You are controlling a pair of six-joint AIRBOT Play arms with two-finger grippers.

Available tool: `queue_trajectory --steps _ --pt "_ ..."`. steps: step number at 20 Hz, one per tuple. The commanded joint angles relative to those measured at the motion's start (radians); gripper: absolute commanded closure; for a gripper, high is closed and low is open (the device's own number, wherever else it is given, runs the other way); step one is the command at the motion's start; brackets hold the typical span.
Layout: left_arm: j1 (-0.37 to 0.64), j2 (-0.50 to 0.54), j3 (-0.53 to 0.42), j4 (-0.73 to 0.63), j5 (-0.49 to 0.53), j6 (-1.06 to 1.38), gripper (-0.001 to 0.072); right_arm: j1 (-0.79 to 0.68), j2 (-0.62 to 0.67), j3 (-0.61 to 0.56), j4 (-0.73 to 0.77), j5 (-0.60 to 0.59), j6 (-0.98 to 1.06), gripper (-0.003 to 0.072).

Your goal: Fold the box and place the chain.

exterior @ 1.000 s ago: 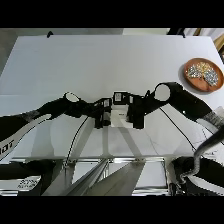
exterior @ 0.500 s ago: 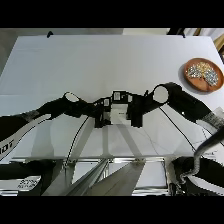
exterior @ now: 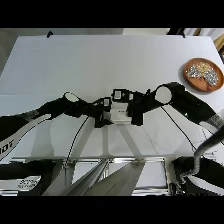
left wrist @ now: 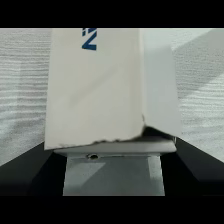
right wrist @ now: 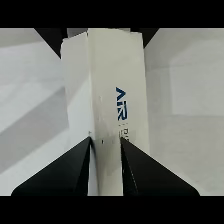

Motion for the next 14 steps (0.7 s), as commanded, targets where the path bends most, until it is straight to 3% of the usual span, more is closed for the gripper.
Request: queue_trajectory --steps 1,14 --pt "0.000 0.001 0.000 0.001 -0.002 0.001 0.0567 0.000 0.003 0.000 -0.008 -0.011 0.000 0.0511" --pt "0.000 0.001 0.000 0.001 -0.002 0.001 0.0567 0.001 0.002 -0.004 -0.027 -0.072 0.024 0.0513"
